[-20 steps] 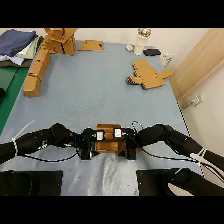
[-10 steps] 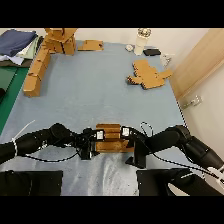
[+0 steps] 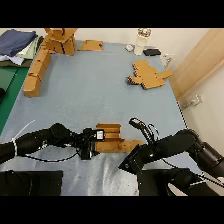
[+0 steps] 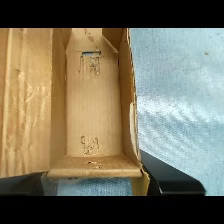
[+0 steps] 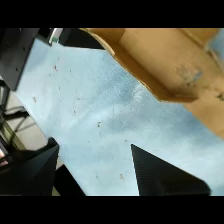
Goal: Fold the box.
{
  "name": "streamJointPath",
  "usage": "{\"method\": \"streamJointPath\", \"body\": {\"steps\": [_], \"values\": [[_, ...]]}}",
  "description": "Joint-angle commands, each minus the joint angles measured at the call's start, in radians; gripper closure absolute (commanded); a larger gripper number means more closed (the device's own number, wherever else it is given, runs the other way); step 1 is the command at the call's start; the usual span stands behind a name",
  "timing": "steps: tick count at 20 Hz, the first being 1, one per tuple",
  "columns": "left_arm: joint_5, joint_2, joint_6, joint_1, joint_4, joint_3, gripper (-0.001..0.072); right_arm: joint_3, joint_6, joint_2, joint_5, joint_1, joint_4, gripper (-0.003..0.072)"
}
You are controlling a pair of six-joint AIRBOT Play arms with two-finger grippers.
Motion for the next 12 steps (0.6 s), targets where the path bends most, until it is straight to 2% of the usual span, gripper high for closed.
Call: {"method": "streamJointPath", "body": {"steps": [1,2,3,4,5,9,12], "values": [[-0.001,0.0,0.0,0.0,0.0,0.001,0.0203,0.001,0.237,0.006,0.057,0.0,0.014,-0.0034],[0.0,0.0,0.0,0.0,0.0,0.001,0.0203,0.0,0.277,0.006,0.082,0.0,0.013,-0.002],[-0.001,0.0,0.0,0.0,0.0,0.001,0.0202,0.001,0.331,0.002,0.139,0.0,0.013,0.0082],[0.0,0.0,0.0,0.0,0.0,0.001,0.0202,0.001,0.379,-0.002,0.188,0.001,0.018,0.0354],[0.0,0.0,0.0,0.0,0.0,0.001,0.0203,0.001,0.396,-0.006,0.232,0.002,0.024,0.069],[0.0,0.0,0.0,0.0,0.0,0.001,0.0203,0.072,0.337,-0.105,0.429,-0.001,0.039,0.0684],[0.0,0.0,0.0,0.0,0.0,0.001,0.0202,0.196,0.261,-0.309,0.455,-0.001,0.031,0.0684]]}}
